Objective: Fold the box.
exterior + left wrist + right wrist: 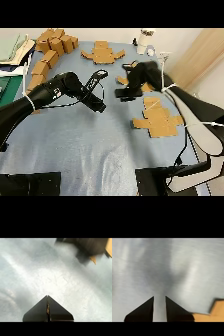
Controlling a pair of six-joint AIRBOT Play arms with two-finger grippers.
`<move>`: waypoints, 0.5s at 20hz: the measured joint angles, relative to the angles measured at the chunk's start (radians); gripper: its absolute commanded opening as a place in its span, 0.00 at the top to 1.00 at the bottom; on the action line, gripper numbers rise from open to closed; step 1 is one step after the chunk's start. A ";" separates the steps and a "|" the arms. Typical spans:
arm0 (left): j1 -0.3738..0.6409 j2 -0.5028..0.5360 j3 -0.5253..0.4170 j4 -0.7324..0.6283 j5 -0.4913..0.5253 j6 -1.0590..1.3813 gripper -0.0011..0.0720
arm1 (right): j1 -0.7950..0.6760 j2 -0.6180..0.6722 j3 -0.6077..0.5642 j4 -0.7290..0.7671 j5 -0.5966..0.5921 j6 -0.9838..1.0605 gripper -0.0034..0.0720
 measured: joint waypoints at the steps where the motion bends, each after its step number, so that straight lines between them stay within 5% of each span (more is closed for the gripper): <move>1: 0.000 0.000 0.000 0.000 -0.003 -0.008 0.48 | -0.043 0.009 0.012 -0.034 -0.050 -0.019 0.64; 2: 0.000 0.000 0.000 0.001 -0.004 -0.018 0.32 | -0.093 0.023 0.019 -0.064 -0.090 -0.038 0.64; 4: 0.000 0.000 0.000 0.001 -0.003 -0.047 0.32 | -0.198 0.057 0.017 -0.106 -0.153 -0.079 0.63; 6: 0.000 0.000 0.000 0.001 0.000 -0.074 0.32 | -0.310 0.093 0.006 -0.131 -0.185 -0.115 0.17; 10: 0.001 0.000 0.001 -0.013 0.002 -0.103 0.32 | -0.544 0.132 -0.013 -0.154 -0.230 -0.183 0.14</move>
